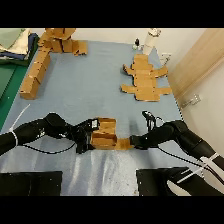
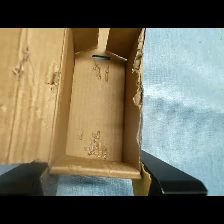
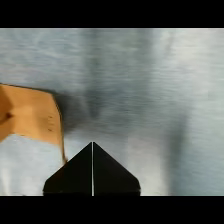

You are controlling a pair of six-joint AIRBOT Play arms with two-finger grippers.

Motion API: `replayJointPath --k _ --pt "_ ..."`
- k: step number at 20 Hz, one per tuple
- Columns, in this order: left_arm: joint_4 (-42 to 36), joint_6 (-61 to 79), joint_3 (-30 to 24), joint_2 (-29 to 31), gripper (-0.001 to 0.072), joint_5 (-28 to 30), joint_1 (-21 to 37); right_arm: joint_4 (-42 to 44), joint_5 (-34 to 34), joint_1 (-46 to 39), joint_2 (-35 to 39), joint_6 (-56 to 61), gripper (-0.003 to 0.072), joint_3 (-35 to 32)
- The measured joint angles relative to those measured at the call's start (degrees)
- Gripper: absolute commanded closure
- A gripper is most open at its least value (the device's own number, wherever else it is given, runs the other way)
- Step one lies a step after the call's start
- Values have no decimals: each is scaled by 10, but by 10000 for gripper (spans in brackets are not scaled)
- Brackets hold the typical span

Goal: Fold the box.

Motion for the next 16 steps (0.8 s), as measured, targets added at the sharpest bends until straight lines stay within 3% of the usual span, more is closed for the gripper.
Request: replayJointPath --k 7,14,15,16 --pt "0 0 0 0 104 0 0 73 92 37 -17 -13 683 -14" --pt "0 -2 0 0 104 0 0 90 120 71 -15 -14 675 2" --pt "0 -2 0 0 104 0 0 90 121 72 -14 -14 601 8" --pt "0 -2 0 0 104 0 0 89 123 73 -14 -14 469 15"
